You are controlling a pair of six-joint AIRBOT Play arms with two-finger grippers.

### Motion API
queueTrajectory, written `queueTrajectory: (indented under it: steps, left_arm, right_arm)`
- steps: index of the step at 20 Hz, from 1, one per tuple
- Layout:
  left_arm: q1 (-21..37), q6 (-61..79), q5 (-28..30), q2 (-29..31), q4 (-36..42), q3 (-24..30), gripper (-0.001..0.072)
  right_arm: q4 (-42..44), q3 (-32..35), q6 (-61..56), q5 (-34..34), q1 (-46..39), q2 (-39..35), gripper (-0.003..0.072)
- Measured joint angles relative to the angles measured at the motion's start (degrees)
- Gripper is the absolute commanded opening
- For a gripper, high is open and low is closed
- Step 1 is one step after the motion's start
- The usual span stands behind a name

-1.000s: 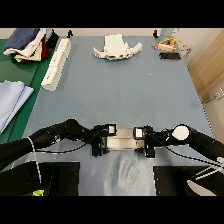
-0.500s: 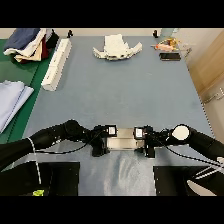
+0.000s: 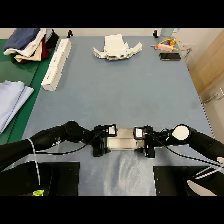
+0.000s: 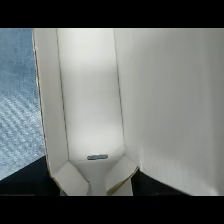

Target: Fold the box.

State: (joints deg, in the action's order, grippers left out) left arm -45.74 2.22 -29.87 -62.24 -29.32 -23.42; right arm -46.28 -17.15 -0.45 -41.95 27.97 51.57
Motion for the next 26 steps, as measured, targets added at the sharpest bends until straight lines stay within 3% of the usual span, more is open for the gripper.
queueTrajectory:
  steps: [26]
  left_arm:
    - [0.02, 1.42, -1.97, -1.73, 1.27, -0.42, 0.0473]
  right_arm:
    - [0.0, 0.0, 0.09, 0.0, -0.04, 0.0, 0.0474]
